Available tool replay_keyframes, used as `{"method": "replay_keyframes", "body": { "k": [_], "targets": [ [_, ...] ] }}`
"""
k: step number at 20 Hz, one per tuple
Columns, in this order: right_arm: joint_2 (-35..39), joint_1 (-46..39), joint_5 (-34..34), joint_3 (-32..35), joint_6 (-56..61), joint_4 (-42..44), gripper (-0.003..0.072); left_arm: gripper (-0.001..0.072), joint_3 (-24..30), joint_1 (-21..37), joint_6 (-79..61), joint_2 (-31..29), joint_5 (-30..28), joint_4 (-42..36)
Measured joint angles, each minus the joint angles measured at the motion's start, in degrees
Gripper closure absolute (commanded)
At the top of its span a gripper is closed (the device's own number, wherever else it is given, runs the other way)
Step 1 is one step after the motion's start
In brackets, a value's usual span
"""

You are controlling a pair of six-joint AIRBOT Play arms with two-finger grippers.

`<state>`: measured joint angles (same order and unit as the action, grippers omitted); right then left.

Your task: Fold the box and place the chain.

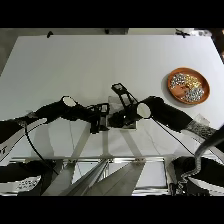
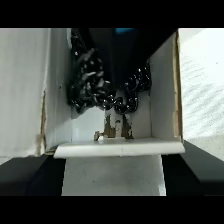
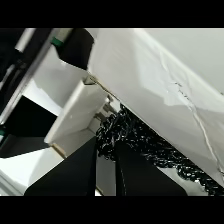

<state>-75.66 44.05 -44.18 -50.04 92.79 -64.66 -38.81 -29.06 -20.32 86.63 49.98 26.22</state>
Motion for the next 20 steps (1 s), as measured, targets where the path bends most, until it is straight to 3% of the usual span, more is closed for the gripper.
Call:
{"method": "replay_keyframes", "body": {
  "k": [2, 4, 10, 13, 16, 19, 20],
  "targets": [
    [0.52, -0.46, -1.70, 0.00, -0.72, 0.28, 0.0546, 0.0507, 0.00, 0.02, 0.00, 0.00, 0.00, 0.00],
    [2.36, -1.29, -3.67, 0.00, -2.16, 0.46, 0.0419, 0.0507, 0.00, 0.02, 0.00, 0.00, 0.00, -0.02],
    [12.59, -7.82, -11.19, 0.00, -5.86, -0.24, 0.0412, 0.0507, 0.00, 0.02, 0.00, 0.00, 0.00, 0.00],
    [16.83, -13.29, -16.70, -0.02, -6.88, -4.46, 0.0415, 0.0507, 0.00, 0.02, 0.00, 0.00, 0.00, 0.00],
    [18.10, -19.54, -21.57, 0.50, -7.02, -11.02, 0.0340, 0.0507, 0.00, 0.02, 0.00, 0.00, 0.00, 0.00],
    [16.87, -24.87, -22.34, 2.56, -7.13, -15.87, 0.0316, 0.0507, 0.00, 0.02, 0.00, 0.00, 0.00, 0.00],
    [15.80, -26.45, -21.64, 3.37, -7.13, -17.09, 0.0190, 0.0507, 0.00, 0.00, 0.00, 0.00, 0.00, 0.00]
  ]
}}
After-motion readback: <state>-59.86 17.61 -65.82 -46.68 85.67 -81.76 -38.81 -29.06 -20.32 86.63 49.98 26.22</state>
